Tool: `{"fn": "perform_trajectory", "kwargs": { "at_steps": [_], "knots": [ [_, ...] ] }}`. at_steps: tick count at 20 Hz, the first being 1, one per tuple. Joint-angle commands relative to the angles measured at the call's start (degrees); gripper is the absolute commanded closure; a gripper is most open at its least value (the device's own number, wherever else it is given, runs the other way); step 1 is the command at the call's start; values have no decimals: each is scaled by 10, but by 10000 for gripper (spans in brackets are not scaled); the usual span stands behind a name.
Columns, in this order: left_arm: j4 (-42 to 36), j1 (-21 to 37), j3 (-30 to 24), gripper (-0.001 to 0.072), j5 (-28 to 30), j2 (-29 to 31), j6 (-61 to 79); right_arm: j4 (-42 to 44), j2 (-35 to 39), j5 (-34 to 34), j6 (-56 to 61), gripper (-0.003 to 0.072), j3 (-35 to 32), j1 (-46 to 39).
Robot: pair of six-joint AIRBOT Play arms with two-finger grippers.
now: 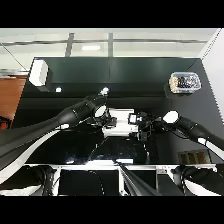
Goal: Fold the box and place the chain.
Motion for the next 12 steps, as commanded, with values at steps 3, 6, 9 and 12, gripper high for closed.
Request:
{"fn": "perform_trajectory", "kwargs": {
  "at_steps": [3, 6, 9, 12],
  "knots": [
    [-3, 0, 1, 360, -2, -13, -6, 0, 0, 0, 0, 383, 0, 0],
    [-3, 0, 3, 505, 1, -17, -6, 0, 0, 0, 0, 383, 0, 0],
    [-7, 0, 4, 683, 5, -17, -1, 0, 0, 0, 0, 383, 0, 0],
    [-5, 0, 7, 683, 4, -17, 1, 1, 0, 0, 12, 249, 0, 0]
  ]
}}
